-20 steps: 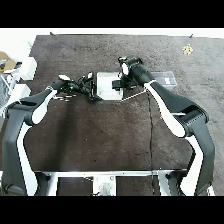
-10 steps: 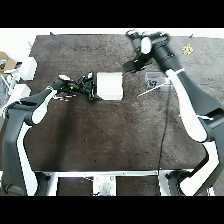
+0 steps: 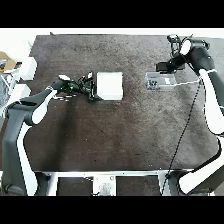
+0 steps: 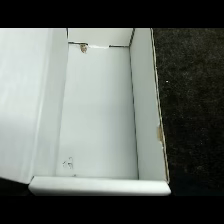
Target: Fold the box and place the chain.
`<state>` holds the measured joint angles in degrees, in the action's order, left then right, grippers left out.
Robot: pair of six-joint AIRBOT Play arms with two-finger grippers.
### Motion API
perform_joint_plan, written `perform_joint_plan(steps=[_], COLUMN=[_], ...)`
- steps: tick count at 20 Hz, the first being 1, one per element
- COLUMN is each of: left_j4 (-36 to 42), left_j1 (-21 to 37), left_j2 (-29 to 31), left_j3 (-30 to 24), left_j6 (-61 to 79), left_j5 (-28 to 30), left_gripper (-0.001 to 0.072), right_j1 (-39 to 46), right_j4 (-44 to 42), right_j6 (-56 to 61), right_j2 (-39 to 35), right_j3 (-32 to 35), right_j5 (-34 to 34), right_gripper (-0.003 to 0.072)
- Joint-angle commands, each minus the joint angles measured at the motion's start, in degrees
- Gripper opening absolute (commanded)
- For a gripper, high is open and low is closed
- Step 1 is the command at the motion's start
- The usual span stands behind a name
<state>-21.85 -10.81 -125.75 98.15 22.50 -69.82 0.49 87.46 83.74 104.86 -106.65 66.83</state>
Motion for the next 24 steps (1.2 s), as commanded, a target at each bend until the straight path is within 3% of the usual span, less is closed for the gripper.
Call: perform_joint_plan(steps=[1, 7, 24], left_j4=[0.0, 0.0, 0.0], left_j1=[0.0, 0.0, 0.0], left_j2=[0.0, 0.0, 0.0], left_j3=[0.0, 0.0, 0.0], left_j6=[0.0, 0.0, 0.0], left_j5=[0.0, 0.0, 0.0], left_gripper=[0.0343, 0.0343, 0.0343], right_j1=[2.1, 1.4, -0.1], right_j4=[-5.4, -8.0, -8.9], right_j6=[-3.6, -6.2, -8.6], right_j2=[2.3, 7.0, 9.3], right_j3=[1.3, 1.3, 1.3], right_j5=[-1.7, -0.5, -2.8], right_gripper=[0.0207, 0.0208, 0.0206])
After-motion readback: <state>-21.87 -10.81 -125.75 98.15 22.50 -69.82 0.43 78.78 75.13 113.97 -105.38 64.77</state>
